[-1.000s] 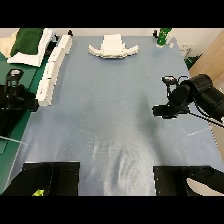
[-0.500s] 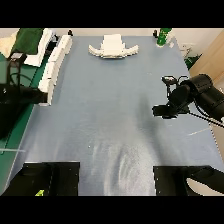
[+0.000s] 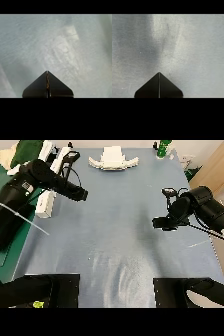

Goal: Fold the box.

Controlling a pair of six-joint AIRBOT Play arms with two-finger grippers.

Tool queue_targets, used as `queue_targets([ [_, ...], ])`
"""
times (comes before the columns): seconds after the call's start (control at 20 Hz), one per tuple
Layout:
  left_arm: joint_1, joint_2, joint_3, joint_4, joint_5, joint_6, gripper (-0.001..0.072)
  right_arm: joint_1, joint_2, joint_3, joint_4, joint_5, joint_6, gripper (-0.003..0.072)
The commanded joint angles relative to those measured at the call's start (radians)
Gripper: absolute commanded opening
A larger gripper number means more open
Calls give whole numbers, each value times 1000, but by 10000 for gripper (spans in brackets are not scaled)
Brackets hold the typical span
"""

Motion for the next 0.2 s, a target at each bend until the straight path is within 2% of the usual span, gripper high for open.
queue_targets([
  [0.0,-26,-56,22,-28,20,-3,15,0,-1,1,0,0,0,4],
  [0.15,-26,-56,22,-28,20,-3,15,0,-1,1,0,0,0,4],
])
